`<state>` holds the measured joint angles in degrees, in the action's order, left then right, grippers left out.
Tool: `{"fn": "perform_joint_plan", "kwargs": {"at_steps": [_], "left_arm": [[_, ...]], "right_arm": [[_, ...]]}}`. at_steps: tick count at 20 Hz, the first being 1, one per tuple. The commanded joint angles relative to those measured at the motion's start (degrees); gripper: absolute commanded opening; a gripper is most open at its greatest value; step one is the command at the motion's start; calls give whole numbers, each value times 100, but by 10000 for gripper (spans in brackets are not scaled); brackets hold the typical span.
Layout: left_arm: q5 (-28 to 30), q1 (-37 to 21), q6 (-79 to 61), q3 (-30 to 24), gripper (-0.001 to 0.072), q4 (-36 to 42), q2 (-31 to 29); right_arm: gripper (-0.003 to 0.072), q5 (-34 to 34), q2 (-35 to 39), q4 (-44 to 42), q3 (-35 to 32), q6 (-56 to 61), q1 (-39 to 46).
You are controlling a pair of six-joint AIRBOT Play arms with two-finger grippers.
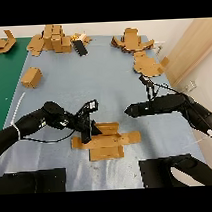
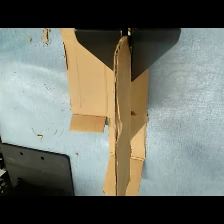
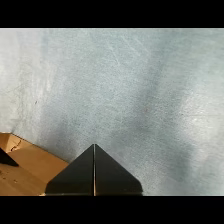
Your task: Fold the box.
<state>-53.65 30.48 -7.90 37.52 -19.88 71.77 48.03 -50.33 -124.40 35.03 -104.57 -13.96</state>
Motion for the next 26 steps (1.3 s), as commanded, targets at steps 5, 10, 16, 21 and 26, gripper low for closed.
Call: {"fn": "perform_joint_plan", "kwargs": {"at_steps": [5,10,16,21,26], "left_arm": [[7,-20,2,-22,11,-105,-2],[7,-13,-2,-22,11,-87,0],[9,-13,-2,-22,11,-87,0],[7,-13,-2,-22,11,-87,0],[13,-15,-2,-22,11,-90,0]], "right_arm": [[4,302,238,72,2,0,-11],[3,1440,1443,1001,0,-157,-468],[3,962,2166,2236,-426,-588,-2850],[3,424,1755,4151,-1392,343,-4962],[477,-26,1646,4291,-1539,706,-5812]]}}
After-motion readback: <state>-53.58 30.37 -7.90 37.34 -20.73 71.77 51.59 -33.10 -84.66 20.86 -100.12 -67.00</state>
